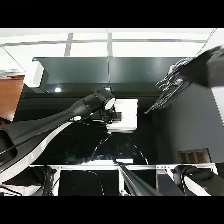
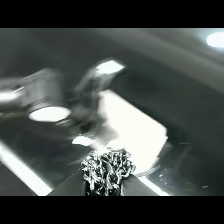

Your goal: Fold the box and place the chain.

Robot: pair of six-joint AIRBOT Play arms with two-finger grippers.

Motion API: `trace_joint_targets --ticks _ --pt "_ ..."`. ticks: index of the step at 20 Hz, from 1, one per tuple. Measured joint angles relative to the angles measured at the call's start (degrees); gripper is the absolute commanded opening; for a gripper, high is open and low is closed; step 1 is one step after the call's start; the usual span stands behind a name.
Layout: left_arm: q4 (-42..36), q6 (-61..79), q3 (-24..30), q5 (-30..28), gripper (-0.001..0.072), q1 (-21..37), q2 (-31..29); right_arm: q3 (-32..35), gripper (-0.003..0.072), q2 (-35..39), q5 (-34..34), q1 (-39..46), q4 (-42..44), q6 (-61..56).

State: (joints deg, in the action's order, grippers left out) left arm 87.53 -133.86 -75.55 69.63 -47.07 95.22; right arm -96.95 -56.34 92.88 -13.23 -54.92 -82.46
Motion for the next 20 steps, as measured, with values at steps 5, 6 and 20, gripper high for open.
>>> trace_joint_targets --ticks 5,6,20 --pt "0.0 -0.02 0.0 -0.04 0.0025 0.0 0.0 11.17 0.0016 0.35 -9.25 -6.73 1.99 0.0" --pt "0.02 -0.02 0.0 -0.07 0.0025 0.0 0.0 14.1 0.0016 0.33 -11.78 -7.43 2.03 -0.02" --pt "0.04 -0.02 0.0 -0.2 0.0025 0.0 0.0 36.5 0.0017 -6.49 -30.18 -9.33 3.48 -2.03"
